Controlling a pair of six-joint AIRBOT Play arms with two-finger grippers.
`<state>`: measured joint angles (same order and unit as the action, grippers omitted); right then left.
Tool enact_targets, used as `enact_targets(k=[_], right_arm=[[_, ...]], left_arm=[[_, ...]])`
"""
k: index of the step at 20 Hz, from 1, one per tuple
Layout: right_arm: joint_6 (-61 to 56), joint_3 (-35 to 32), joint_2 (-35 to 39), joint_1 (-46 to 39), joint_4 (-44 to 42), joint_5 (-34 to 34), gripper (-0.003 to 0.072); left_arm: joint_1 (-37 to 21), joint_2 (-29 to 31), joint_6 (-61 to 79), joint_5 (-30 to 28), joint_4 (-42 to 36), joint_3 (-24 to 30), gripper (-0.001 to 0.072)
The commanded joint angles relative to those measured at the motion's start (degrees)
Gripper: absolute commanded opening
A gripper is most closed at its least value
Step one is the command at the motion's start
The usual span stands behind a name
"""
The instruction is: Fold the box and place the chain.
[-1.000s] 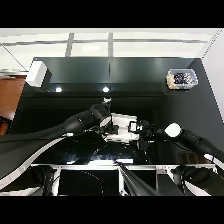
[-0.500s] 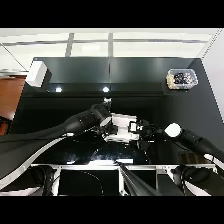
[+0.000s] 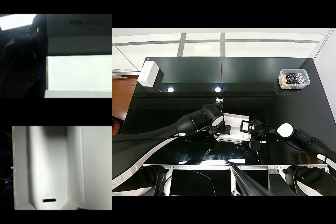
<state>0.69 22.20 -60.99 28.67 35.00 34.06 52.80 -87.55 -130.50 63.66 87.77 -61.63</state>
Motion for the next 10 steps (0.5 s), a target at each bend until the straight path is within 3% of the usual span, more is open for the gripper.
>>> enact_targets(k=[1,6,10], right_arm=[[-8.2,1.5,3.5,-0.1,2.4,3.7,0.0710],[-13.8,1.9,8.1,-0.1,16.9,9.0,0.0702],[-11.2,1.9,8.0,-0.1,18.2,9.2,0.0702]], left_arm=[[0.0,0.0,0.2,0.6,0.0,0.0,0.0032],[0.0,0.0,0.2,0.4,0.0,0.0,0.0032],[0.0,0.0,0.2,-0.3,0.0,0.0,0.0032]])
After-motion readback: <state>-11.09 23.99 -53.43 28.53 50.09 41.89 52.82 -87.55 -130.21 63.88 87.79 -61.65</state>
